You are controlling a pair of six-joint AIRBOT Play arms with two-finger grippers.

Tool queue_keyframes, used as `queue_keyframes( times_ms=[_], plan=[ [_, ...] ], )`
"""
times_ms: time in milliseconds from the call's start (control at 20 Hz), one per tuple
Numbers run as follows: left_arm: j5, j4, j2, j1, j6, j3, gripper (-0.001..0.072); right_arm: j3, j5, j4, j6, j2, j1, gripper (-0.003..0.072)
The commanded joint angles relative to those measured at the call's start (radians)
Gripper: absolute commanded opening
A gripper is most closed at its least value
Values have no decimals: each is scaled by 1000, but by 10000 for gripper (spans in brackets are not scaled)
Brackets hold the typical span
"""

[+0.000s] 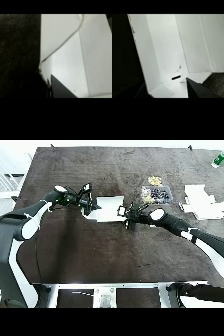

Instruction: Fold the box and place the chain.

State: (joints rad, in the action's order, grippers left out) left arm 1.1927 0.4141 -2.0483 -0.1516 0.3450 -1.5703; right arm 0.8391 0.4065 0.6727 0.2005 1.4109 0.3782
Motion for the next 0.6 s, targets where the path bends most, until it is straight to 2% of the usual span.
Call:
queue_keyframes(
  times_ms=[0, 300, 550],
  plan=[
    [0, 0, 0, 0, 0, 0, 18, 20, -6, -3, -25, -33, -5, 557],
    [1, -3, 0, 0, 0, 0, 18, 69, -2, -29, -25, -3, -13, 557],
    [2, -3, 0, 0, 0, 0, 18, 86, 51, -29, -25, 31, -26, 557]
  ],
)
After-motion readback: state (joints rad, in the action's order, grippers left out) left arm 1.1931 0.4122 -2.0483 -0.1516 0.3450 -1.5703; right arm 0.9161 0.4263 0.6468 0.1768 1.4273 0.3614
